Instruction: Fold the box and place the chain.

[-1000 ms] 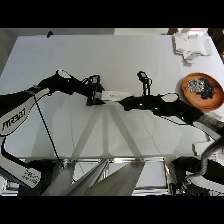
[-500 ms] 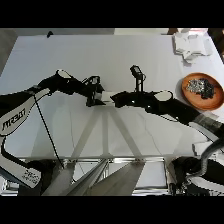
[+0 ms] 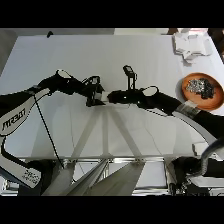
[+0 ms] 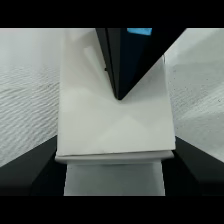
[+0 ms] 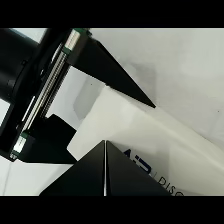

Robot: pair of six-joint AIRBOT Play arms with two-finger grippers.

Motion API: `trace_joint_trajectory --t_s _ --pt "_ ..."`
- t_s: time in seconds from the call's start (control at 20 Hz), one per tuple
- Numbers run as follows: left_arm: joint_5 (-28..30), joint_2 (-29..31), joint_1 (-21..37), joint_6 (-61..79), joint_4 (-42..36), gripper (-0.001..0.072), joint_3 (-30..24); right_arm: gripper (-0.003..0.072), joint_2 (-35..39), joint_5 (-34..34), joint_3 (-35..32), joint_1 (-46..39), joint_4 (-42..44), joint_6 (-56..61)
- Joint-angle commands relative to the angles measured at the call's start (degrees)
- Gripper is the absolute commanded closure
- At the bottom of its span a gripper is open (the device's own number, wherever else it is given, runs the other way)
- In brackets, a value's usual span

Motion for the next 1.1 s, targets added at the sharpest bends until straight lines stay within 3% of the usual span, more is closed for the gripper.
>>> trace_joint_trajectory --t_s 0.0,0.3,0.65,0.85,1.05 --pt "0.04 0.04 -0.02 -0.07 -0.07 0.0523 0.00 0.0678 -1.36 -0.07 0.33 0.48 -12.90 10.34" --pt "0.02 0.04 -0.02 -0.07 -0.07 0.0523 0.00 0.0677 0.55 0.87 0.37 0.46 -16.57 12.26" --pt "0.02 0.04 -0.02 -0.07 -0.07 0.0523 0.00 0.0674 9.27 -5.03 0.37 0.28 -16.98 12.07" --pt "0.02 0.04 -0.02 -0.07 -0.07 0.0523 0.00 0.0674 18.03 -2.80 0.37 0.04 -30.73 13.51" --pt "0.02 0.04 -0.02 -0.07 -0.07 0.0523 -0.02 0.0674 27.89 7.78 0.37 -6.43 -44.83 24.04"
